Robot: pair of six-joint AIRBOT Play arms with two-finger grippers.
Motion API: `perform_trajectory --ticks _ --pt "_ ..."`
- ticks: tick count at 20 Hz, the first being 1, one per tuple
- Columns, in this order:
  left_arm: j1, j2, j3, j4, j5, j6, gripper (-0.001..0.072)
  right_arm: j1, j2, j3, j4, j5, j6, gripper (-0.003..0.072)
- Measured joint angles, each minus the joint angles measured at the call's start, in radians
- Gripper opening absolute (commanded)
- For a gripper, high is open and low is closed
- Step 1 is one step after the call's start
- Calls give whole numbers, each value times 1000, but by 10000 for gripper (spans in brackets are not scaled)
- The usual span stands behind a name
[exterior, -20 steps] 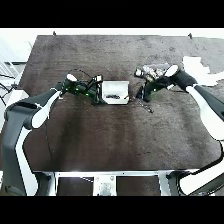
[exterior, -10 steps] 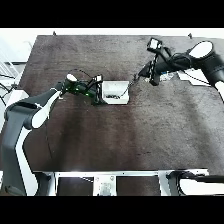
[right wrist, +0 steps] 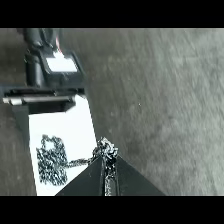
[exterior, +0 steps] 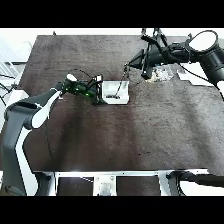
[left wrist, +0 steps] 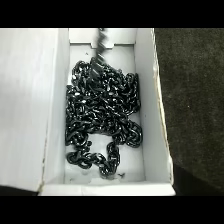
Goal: Fold the box and place the chain.
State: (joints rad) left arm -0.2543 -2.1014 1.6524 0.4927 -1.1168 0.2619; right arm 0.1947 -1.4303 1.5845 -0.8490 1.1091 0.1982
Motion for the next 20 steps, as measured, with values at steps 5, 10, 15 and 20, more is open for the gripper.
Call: perform_trajectory --ticks 5,10,15,20 --pt "0 0 0 0 0 0 388 42 -26 -20 3 -23 5 16" --pt "0 0 0 0 0 0 388 56 -80 -79 3 -47 10 16" --pt "0 0 0 0 0 0 388 59 -136 -131 4 -76 11 16" --pt "0 0 0 0 0 0 388 53 -148 -149 3 -122 11 15"
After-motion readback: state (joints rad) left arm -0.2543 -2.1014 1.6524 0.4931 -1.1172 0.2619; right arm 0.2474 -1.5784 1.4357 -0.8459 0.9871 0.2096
